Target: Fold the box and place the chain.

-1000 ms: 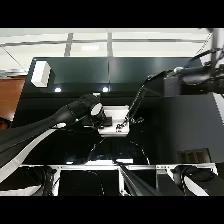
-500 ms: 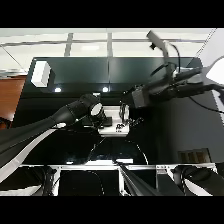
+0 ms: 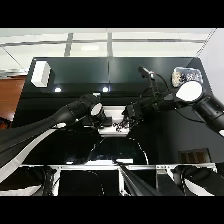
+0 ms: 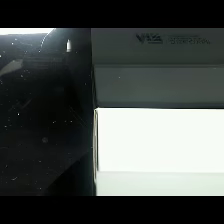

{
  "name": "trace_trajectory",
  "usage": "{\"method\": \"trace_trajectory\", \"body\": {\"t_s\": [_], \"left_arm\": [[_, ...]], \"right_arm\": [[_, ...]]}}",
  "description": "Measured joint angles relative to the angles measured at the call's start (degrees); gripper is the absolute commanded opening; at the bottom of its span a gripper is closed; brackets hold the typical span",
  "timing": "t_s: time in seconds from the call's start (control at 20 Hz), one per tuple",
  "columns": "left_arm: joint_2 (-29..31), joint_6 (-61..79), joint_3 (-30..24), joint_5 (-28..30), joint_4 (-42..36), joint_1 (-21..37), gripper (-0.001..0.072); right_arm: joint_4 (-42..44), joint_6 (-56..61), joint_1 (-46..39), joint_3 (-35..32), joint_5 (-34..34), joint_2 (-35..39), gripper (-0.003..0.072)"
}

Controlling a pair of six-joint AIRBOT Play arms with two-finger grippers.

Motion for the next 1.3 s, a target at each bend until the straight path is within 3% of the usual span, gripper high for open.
{"method": "trace_trajectory", "body": {"t_s": [0.05,0.1,0.3,0.45,0.5,0.55,0.7,0.9,1.05,1.3], "left_arm": [[0.0,-0.02,0.0,0.0,-0.02,0.0,0.0029],[0.0,-0.02,0.0,0.02,0.0,0.0,0.0029],[0.0,0.0,0.0,0.0,0.0,0.0,0.0029],[0.0,0.0,0.0,0.0,0.0,0.0,0.0029],[0.0,0.0,0.0,0.0,0.0,0.0,0.0029],[0.0,0.0,0.0,0.0,0.0,0.0,0.0029],[0.0,0.0,0.0,0.0,0.0,0.0,0.0029],[0.0,0.0,0.0,0.0,0.0,0.0,0.0029],[0.0,0.0,0.0,0.0,-0.02,0.0,0.0029],[0.0,0.0,0.0,0.02,-0.02,0.0,0.0029]], "right_arm": [[0.11,-0.02,0.02,-0.55,-0.87,-0.35,0.0186],[0.11,0.02,-0.02,-1.01,-1.44,-0.59,0.0397],[-0.39,-1.55,-4.33,-0.98,0.83,-0.2,0.0414],[-5.79,-4.44,-11.41,-2.8,3.8,3.15,0.0425],[-8.46,-6.45,-13.64,-5.01,3.43,4.66,0.0629],[-10.58,-9.46,-15.26,-7.78,2.23,5.79,0.0712],[-13.81,-22.99,-16.31,-15.91,-4.72,6.91,0.0712],[-10.29,-54.12,-12.81,-21.64,-12.63,4.04,0.071],[-2.05,-73.77,-11.58,-21.11,-13.53,-0.92,0.0704],[2.99,-86.88,-9.81,-17.09,-12.74,-8.02,0.0704]]}}
